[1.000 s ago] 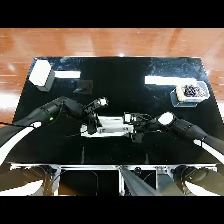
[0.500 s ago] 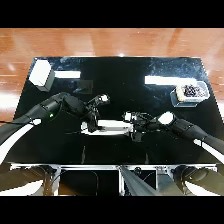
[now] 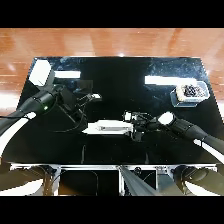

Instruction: Fold the box and place the chain.

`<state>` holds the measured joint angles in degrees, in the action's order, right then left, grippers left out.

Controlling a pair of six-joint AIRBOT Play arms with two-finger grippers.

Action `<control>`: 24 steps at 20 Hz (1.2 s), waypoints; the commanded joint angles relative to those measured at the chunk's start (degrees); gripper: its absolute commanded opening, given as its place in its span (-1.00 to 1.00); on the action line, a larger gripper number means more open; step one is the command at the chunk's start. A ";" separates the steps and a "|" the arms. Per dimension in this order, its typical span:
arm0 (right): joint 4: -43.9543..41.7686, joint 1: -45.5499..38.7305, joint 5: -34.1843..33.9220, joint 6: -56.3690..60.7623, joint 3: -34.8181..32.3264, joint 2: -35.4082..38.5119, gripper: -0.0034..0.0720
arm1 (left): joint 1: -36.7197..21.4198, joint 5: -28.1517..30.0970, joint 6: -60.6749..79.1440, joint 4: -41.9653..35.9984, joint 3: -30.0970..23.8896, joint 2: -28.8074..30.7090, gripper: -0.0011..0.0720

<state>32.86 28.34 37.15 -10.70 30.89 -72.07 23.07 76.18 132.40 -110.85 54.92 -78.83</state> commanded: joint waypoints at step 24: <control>-0.09 -0.02 -0.13 0.24 -0.02 0.00 0.62 | 7.26 -23.65 3.10 -17.20 -16.83 17.35 -0.92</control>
<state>32.82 28.34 37.01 -10.50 30.89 -72.07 26.28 60.38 132.35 -125.64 38.35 -61.52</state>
